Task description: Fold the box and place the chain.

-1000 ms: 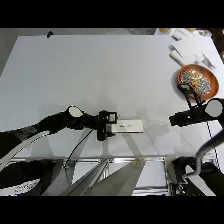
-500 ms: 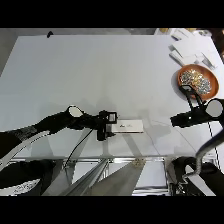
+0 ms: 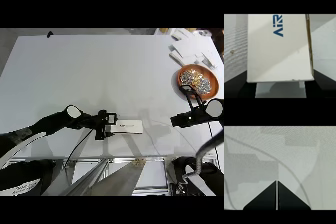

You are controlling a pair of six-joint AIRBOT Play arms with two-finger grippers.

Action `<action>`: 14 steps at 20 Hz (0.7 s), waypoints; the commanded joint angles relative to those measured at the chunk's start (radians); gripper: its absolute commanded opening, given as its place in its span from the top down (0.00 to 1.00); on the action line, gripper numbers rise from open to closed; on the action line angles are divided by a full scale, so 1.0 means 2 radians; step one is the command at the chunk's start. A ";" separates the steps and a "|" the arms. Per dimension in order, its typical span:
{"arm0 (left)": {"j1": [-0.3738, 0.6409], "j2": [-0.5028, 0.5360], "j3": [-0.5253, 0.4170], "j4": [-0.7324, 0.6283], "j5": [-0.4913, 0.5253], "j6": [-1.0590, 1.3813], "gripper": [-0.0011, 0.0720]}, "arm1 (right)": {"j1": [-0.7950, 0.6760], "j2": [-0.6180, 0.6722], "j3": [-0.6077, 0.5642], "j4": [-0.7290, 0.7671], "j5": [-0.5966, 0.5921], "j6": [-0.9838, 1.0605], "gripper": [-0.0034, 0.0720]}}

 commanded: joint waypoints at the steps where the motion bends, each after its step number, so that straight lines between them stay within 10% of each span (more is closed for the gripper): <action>1: 0.001 0.060 0.000 0.089 0.006 -0.036 0.80 | 0.000 0.000 0.000 0.000 0.000 0.000 0.93; 5: 0.052 0.150 0.000 0.129 0.017 -0.161 0.79 | 0.000 0.000 0.000 0.000 0.000 0.000 0.93; 14: 0.362 0.244 0.000 0.268 0.009 -0.456 0.77 | 0.000 0.000 0.000 0.000 0.000 0.000 0.93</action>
